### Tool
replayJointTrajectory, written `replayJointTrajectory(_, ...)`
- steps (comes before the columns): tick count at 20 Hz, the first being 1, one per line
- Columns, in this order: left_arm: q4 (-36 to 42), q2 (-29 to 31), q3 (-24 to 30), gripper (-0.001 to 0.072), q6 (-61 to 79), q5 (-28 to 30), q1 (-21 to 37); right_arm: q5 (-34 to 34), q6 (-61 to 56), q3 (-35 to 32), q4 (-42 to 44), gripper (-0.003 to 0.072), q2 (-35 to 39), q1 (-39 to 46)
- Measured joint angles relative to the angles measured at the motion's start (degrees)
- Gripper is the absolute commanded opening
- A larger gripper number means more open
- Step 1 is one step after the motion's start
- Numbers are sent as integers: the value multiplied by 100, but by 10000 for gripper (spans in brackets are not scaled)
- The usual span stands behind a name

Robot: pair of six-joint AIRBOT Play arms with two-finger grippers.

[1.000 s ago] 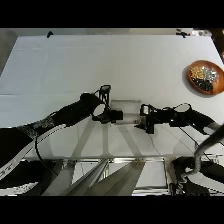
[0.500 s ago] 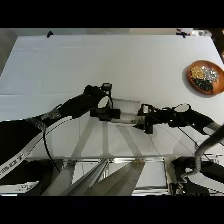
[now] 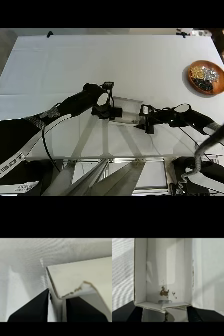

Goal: Fold the box and place the chain.

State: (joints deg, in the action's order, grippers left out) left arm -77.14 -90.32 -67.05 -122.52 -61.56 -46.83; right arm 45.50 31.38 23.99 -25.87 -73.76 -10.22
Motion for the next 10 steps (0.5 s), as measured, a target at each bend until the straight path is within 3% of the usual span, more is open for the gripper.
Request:
replayJointTrajectory(5, 85, -107, 0, 200, 17, 44, -44, 7, 13, 0, 0, 460, 0, 2)
replayJointTrajectory(7, 114, -155, 0, 78, 17, 35, -72, 13, 13, 0, -4, 460, 2, 4)
replayJointTrajectory(9, 120, -195, 2, 8, -4, 31, -96, 17, 9, 0, -4, 460, 2, 4)
replayJointTrajectory(10, 129, -208, 2, 7, -15, 37, -107, 20, 4, 0, 0, 460, 4, 4)
